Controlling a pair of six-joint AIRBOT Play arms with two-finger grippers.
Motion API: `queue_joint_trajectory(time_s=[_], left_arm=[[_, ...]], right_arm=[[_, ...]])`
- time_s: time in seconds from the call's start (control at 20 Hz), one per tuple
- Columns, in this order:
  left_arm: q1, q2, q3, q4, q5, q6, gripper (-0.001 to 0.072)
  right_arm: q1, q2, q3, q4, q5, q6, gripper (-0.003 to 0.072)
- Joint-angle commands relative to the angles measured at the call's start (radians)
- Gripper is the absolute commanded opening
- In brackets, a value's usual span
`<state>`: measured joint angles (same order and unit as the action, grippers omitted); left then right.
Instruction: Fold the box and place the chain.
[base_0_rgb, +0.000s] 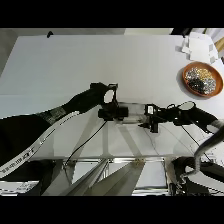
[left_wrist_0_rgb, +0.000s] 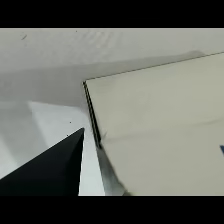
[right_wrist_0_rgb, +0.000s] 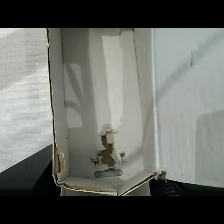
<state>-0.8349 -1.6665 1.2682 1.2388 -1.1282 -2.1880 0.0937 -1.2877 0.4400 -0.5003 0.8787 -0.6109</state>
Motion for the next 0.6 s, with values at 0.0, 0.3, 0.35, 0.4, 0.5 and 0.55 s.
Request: queue_joint_trajectory(time_s=[0.0, 0.3, 0.35, 0.4, 0.5, 0.55], left_arm=[[-0.001, -0.031, 0.027, 0.011, -0.052, -0.020, 0.0404], [-0.003, -0.051, 0.027, 0.016, -0.060, -0.064, 0.0331], [-0.004, -0.051, 0.027, 0.016, -0.054, -0.065, 0.0327], [-0.004, -0.051, 0.027, 0.015, -0.049, -0.068, 0.0311], [-0.008, -0.051, 0.027, 0.018, -0.046, -0.091, 0.0308], [-0.011, -0.051, 0.027, 0.019, -0.043, -0.090, 0.0307]], right_arm=[[0.001, 0.000, 0.000, 0.000, 0.000, 0.000, 0.0417], [0.001, 0.000, 0.000, 0.000, 0.000, 0.000, 0.0417], [0.001, 0.000, 0.000, 0.000, 0.000, 0.000, 0.0417], [0.001, 0.000, 0.000, 0.000, 0.000, 0.000, 0.0417], [0.001, 0.000, 0.000, 0.000, 0.000, 0.000, 0.0417], [0.001, 0.000, 0.000, 0.000, 0.000, 0.000, 0.0417]])
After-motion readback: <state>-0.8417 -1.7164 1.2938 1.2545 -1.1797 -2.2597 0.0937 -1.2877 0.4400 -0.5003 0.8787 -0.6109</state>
